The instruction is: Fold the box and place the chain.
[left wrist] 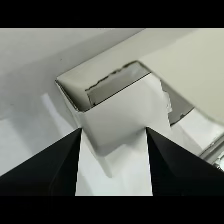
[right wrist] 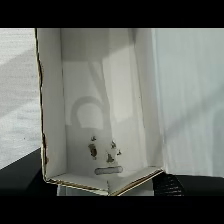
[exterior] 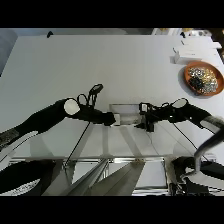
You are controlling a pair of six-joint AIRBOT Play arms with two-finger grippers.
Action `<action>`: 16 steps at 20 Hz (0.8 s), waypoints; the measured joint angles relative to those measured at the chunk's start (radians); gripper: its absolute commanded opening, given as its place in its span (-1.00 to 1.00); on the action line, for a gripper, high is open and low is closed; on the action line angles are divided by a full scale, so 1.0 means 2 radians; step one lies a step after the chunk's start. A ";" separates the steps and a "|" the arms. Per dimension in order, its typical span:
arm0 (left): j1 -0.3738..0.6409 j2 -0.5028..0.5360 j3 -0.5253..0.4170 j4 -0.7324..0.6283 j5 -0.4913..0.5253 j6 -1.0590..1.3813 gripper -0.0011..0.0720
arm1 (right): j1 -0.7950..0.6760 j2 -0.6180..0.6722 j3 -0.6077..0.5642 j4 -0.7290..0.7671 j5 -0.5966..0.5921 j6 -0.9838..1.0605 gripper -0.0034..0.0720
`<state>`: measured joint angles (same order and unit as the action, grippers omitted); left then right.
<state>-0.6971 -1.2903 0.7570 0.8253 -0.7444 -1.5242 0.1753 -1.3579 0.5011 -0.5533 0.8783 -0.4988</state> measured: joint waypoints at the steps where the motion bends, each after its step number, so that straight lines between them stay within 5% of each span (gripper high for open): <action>1: -0.007 -0.007 0.008 0.011 0.000 -0.016 0.28 | 0.000 0.000 0.000 0.000 0.000 0.000 0.10; 16: -0.045 -0.075 0.116 0.162 -0.058 -0.231 0.35 | 0.000 0.000 0.000 0.000 0.000 0.000 0.10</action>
